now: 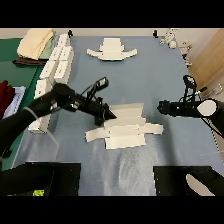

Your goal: Fold the box.

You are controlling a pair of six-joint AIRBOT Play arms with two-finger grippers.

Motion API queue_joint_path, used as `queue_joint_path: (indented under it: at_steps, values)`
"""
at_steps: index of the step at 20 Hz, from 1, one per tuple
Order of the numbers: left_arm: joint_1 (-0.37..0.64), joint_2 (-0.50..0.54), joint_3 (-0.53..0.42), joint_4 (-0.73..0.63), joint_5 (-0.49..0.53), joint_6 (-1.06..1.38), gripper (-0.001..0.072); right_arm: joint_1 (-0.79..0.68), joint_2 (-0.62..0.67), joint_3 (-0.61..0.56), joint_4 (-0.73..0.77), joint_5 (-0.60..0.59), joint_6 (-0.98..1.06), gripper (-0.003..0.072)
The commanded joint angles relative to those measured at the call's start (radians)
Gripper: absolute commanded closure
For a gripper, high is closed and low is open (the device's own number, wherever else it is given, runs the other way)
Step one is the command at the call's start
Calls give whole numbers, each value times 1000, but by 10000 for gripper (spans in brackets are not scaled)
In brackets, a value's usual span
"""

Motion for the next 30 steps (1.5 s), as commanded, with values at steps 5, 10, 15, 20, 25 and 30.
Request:
queue_joint_path:
  at_steps: [5, 10, 15, 20, 25, 30]
  values:
    - [-86, 71, -213, -150, 311, 271, 696, 0, 0, 8, 26, -6, 46, 408]
    - [-88, 27, -212, -150, 127, 269, 696, 0, 0, 8, 37, -5, 46, 408]
    - [-34, 28, -171, -142, -4, 269, 696, 0, 0, 8, 54, 1, 46, 408]
    - [-20, 13, -164, -50, -1, 254, 696, 0, -1, 6, 58, 2, 46, 408]
    - [-20, -31, -165, -40, 22, 234, 696, 0, -1, 6, 58, 1, 46, 408]
    - [-20, -40, -166, -39, 18, 240, 696, 0, -1, 6, 58, -2, 45, 408]
